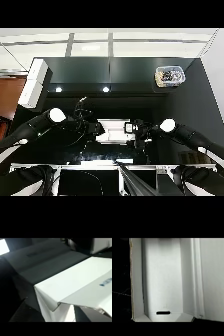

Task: Fold the box and place the chain.

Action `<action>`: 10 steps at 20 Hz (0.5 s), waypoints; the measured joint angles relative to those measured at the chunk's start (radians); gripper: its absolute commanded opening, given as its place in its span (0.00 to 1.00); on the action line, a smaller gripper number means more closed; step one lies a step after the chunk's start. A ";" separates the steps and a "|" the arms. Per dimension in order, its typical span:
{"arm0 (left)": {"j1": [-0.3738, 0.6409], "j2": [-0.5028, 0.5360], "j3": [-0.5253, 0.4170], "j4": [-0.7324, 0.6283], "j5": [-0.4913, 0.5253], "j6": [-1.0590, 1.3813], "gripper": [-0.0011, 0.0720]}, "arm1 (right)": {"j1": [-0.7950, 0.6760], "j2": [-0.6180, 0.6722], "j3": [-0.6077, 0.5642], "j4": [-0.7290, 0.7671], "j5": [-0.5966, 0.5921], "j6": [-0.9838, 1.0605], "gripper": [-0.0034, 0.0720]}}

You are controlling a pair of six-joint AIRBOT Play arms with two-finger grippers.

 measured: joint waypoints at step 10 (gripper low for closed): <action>-0.268 -0.001 0.117 0.528 0.000 -0.572 0.87 | 0.000 0.000 0.000 0.000 0.000 0.000 0.61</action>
